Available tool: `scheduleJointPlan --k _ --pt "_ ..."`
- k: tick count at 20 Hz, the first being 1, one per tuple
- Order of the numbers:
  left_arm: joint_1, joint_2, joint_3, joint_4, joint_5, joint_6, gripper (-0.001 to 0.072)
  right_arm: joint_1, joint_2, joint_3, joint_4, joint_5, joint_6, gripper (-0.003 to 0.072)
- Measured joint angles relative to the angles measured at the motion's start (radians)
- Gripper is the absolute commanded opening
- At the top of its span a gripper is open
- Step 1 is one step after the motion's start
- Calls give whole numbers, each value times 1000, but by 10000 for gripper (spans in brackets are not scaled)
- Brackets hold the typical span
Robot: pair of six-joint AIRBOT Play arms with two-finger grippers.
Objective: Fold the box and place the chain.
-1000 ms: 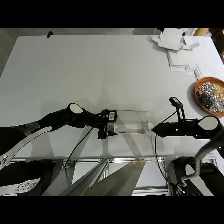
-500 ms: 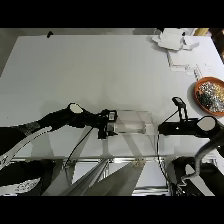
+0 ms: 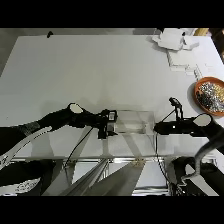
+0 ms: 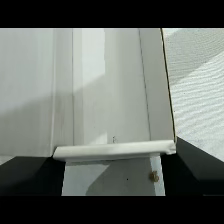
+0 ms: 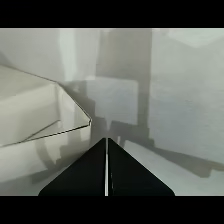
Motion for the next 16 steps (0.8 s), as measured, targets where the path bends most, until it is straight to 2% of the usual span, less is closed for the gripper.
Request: scheduleJointPlan --k 2,5,6,7,11,13,16 --pt "0 0 0 0 0 0 271 0 19 0 27 22 -18 24" --pt "0 0 0 0 0 0 271 0 84 0 49 55 -27 83" --pt "0 0 0 0 0 0 271 0 111 0 54 66 -29 166" --pt "0 0 0 0 0 0 271 0 135 0 62 76 -31 207" --pt "0 0 0 0 0 0 271 15 188 -2 105 93 -30 211" --pt "0 0 0 0 0 0 271 47 196 -7 116 81 -21 303" --pt "0 0 0 0 0 0 271 98 201 -11 120 43 8 317"
